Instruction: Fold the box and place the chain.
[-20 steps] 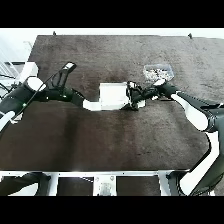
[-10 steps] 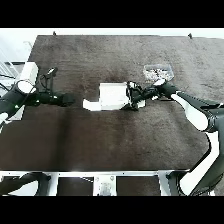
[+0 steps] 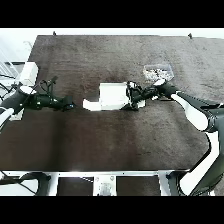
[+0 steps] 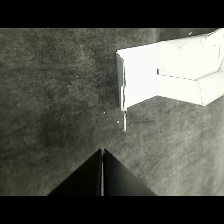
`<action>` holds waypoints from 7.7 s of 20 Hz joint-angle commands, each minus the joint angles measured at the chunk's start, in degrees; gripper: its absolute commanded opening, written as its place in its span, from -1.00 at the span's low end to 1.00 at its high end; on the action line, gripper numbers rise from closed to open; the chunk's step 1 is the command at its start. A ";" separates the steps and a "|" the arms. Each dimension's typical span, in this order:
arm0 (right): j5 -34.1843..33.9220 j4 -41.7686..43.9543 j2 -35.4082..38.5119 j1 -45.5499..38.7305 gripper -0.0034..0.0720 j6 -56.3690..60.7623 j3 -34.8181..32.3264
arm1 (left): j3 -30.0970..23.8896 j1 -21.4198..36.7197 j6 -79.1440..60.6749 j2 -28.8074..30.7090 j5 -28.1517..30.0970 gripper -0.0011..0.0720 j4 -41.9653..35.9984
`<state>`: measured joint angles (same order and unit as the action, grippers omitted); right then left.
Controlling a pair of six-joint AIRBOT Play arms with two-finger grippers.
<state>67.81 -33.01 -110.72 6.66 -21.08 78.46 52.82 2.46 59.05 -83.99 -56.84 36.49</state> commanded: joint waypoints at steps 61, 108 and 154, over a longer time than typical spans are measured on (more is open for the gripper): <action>0.02 0.02 0.02 0.04 0.67 0.02 0.00 | 15.93 -16.72 12.26 -11.80 2.71 0.28 -7.80; 0.00 0.02 0.02 0.04 0.67 0.02 0.00 | 27.50 -30.95 56.46 -12.24 6.60 0.17 34.01; 0.00 0.02 0.02 0.04 0.67 0.02 0.00 | 55.08 -36.59 67.12 -31.63 -21.79 -0.67 53.44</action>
<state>67.88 -32.93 -110.72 6.74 -21.08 78.46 107.85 -34.20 126.19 -115.57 -78.81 89.69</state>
